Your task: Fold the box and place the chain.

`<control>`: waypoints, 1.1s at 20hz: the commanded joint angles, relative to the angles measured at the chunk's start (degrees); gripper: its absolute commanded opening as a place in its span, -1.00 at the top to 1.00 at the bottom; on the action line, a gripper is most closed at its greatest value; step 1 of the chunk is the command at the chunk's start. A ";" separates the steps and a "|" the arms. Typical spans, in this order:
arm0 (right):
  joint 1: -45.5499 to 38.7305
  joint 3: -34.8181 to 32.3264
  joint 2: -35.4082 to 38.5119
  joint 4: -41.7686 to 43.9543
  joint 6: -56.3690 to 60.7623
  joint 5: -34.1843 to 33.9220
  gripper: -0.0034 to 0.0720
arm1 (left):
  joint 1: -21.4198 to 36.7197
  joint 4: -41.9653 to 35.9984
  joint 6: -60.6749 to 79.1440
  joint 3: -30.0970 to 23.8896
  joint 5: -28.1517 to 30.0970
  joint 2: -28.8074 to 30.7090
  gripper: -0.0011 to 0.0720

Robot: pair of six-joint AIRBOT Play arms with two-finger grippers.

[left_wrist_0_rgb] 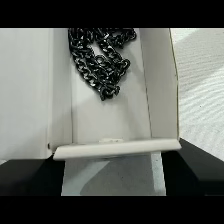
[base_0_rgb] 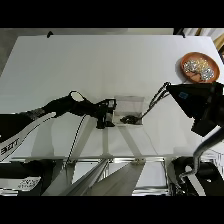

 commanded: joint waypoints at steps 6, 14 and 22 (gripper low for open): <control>0.66 -2.19 -11.82 3.45 -8.20 8.55 0.87 | 0.00 0.02 0.02 0.02 0.00 0.00 0.40; 15.34 -3.45 -33.75 -11.02 -6.08 -1.33 0.87 | 0.00 0.02 0.02 0.02 0.02 0.00 0.40; 20.26 -3.48 -48.28 -12.35 -4.35 -3.30 0.71 | 0.00 0.02 0.02 0.02 0.02 0.00 0.40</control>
